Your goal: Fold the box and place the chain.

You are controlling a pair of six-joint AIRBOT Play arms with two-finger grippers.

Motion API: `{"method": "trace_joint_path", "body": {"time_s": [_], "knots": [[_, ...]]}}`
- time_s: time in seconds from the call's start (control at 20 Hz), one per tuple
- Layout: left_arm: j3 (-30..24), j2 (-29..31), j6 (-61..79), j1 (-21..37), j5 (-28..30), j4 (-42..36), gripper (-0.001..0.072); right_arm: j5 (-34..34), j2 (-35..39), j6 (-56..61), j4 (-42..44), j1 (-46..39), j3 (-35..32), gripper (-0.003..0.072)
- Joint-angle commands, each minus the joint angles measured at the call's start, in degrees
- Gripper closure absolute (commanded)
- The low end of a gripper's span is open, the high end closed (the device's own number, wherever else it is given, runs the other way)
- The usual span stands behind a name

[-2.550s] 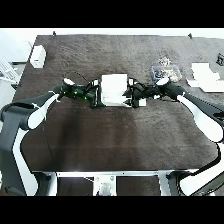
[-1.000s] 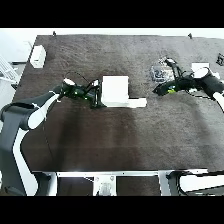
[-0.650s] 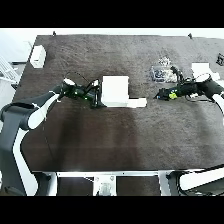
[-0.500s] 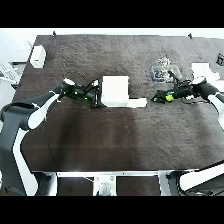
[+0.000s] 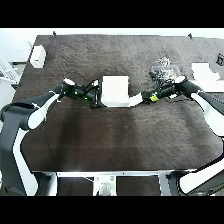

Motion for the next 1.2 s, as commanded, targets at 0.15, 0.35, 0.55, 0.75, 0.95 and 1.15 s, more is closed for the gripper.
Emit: {"method": "trace_joint_path", "body": {"time_s": [0.15, 0.35, 0.55, 0.75, 0.95, 1.15], "knots": [[0.0, 0.0, 0.0, 0.1, 0.0, 0.0, 0.0476, 2.3, 1.9, 1.3, 4.8, 2.2, 3.7, 0.0447], [0.0, 0.0, 0.0, 0.1, 0.0, 0.0, 0.0476, 3.7, 1.9, 1.3, 5.6, 2.4, 3.7, 0.033], [0.0, 0.0, 0.0, 0.1, 0.0, 0.0, 0.0476, 2.6, 1.9, 1.0, 5.6, 2.4, 3.7, 0.0217], [0.0, 0.0, 0.0, 0.1, 0.0, 0.0, 0.0476, 1.0, 1.6, 1.0, 5.1, 2.5, 3.7, 0.0218], [0.0, 0.0, 0.0, 0.1, 0.0, 0.0, 0.0476, 1.0, 0.6, 1.0, 5.0, 3.7, 3.7, 0.0218], [0.0, 0.0, 0.0, 0.1, 0.0, 0.0, 0.0476, 1.0, 0.4, 1.1, 5.0, 4.9, 3.9, 0.0216]]}}
